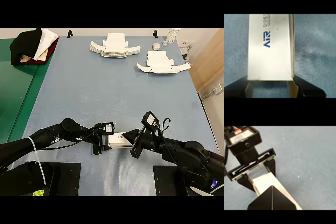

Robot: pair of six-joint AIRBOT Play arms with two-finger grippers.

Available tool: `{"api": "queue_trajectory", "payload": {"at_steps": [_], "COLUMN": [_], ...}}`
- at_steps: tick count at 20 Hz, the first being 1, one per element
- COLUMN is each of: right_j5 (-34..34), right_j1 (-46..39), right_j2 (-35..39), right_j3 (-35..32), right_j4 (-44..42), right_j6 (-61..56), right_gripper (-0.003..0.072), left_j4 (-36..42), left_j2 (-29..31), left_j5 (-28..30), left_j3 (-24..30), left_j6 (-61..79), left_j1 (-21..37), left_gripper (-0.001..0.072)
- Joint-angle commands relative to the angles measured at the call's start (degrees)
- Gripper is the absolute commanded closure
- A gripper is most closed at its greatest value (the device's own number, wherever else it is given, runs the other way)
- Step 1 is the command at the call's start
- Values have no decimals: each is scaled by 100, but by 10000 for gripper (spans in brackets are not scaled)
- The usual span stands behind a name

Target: Fold the box.

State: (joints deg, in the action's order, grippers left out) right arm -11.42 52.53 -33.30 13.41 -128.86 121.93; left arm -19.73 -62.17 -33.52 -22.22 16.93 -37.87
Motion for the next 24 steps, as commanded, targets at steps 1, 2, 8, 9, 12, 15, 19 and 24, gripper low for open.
{"api": "queue_trajectory", "payload": {"at_steps": [1, 2, 8, 9, 12, 15, 19, 24], "right_j5": [981, 1016, 1056, 1054, 1045, 1008, 949, 957], "right_j1": [389, 466, 584, 584, 584, 584, 581, 581], "right_j2": [0, -7, -509, -566, -669, -750, -839, -800], "right_j3": [-459, -535, -671, -671, -726, -743, -741, -741], "right_j4": [-168, -168, -144, -144, -146, -146, -146, -146], "right_j6": [-457, -455, -450, -450, -452, -459, -551, -553], "right_gripper": [683, 683, 668, 668, 668, 668, 669, 669], "left_j4": [-2, -2, -2, -2, 0, -2, 0, -2], "left_j2": [0, 0, 0, 0, 0, 0, 0, 0], "left_j5": [0, 0, 0, 0, 2, 2, 2, 2], "left_j3": [2, 2, 2, 2, 2, 2, 2, 2], "left_j6": [0, 0, 0, 0, 0, 0, 0, 0], "left_j1": [2, 2, 2, 2, 2, 2, 2, 2], "left_gripper": [229, 229, 228, 229, 229, 229, 228, 229]}}
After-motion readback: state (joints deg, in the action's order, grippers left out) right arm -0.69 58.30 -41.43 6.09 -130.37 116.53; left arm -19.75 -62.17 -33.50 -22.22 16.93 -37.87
